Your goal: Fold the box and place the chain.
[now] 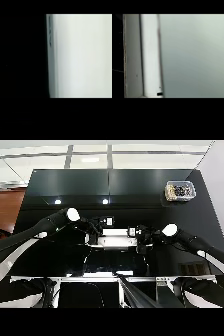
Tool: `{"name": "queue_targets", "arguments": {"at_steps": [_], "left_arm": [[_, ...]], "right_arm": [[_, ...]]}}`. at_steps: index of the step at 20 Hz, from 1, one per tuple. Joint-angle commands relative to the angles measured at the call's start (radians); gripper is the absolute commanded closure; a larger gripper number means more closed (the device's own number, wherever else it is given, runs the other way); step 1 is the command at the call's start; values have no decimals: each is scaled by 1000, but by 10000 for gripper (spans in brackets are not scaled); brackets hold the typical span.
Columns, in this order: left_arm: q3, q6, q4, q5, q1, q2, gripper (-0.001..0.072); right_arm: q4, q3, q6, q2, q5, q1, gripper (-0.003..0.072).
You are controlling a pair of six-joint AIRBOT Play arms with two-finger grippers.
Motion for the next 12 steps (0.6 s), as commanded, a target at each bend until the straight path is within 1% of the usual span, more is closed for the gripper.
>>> {"name": "queue_targets", "arguments": {"at_steps": [1, 3, 5, 6, 7, 8, 9, 11, 12], "left_arm": [[1, 0, 0, 3, 0, 0, 684], [1, 0, 0, 3, 0, 0, 684], [1, 0, 0, 3, 0, 0, 684], [1, 0, 0, 2, 0, 0, 681], [2, 0, 0, 3, 0, 1, 622], [3, -2, 1, -1, 0, 3, 440], [7, -36, 5, -2, 1, 12, 278], [11, -106, 50, -2, 2, 55, -3], [11, -134, 87, -4, 2, 86, -5]], "right_arm": [[-21, 0, 10, -1, -5, -1, -29], [-21, 0, 10, -1, -5, 0, -29], [-21, 0, 10, -1, -6, 0, 152], [-21, 0, 10, -1, -6, 0, 150], [-21, 0, 10, -1, -6, 0, 150], [-21, 0, 10, -1, -6, 0, 152], [-21, 0, 10, -1, -6, 0, 251], [-21, 0, 10, -1, -6, 0, 250], [-21, 0, 10, -1, -6, 0, 250]]}}
